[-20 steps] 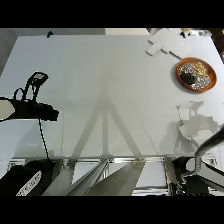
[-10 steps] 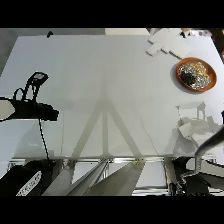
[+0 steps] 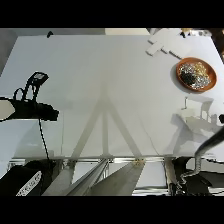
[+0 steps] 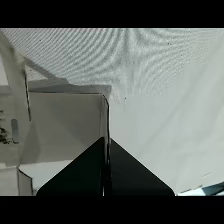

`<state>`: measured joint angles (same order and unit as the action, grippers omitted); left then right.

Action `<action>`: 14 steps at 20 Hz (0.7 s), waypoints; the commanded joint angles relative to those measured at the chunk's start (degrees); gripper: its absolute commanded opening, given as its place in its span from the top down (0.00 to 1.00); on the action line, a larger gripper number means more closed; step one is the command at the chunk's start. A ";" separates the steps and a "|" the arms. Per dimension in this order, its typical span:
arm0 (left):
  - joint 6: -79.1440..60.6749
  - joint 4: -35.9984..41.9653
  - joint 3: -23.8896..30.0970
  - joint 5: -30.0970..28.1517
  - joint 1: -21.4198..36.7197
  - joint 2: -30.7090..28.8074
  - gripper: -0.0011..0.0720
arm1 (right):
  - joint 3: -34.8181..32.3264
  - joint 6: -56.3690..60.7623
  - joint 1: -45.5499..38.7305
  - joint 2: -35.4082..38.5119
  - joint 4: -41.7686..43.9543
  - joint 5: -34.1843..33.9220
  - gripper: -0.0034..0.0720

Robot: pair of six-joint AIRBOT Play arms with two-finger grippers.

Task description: Fold the box and place the chain.

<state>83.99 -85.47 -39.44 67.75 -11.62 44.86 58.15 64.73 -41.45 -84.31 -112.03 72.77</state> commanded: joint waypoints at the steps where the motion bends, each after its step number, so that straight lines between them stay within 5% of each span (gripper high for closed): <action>1: 0.00 -0.02 0.02 0.00 -0.02 -0.04 0.97 | 0.04 -1.25 2.10 2.27 2.01 1.09 0.94; 5: 0.00 -0.02 0.02 0.00 -0.02 -0.04 0.97 | -0.09 -6.88 9.94 9.84 27.08 -1.68 0.94; 8: 0.00 -0.02 0.02 0.00 -0.02 -0.04 0.97 | -1.75 -6.91 19.85 14.91 36.59 -2.12 0.94; 14: 0.00 -0.02 0.02 -0.02 -0.02 -0.04 0.97 | -17.46 -5.99 36.33 26.16 53.75 -13.20 0.94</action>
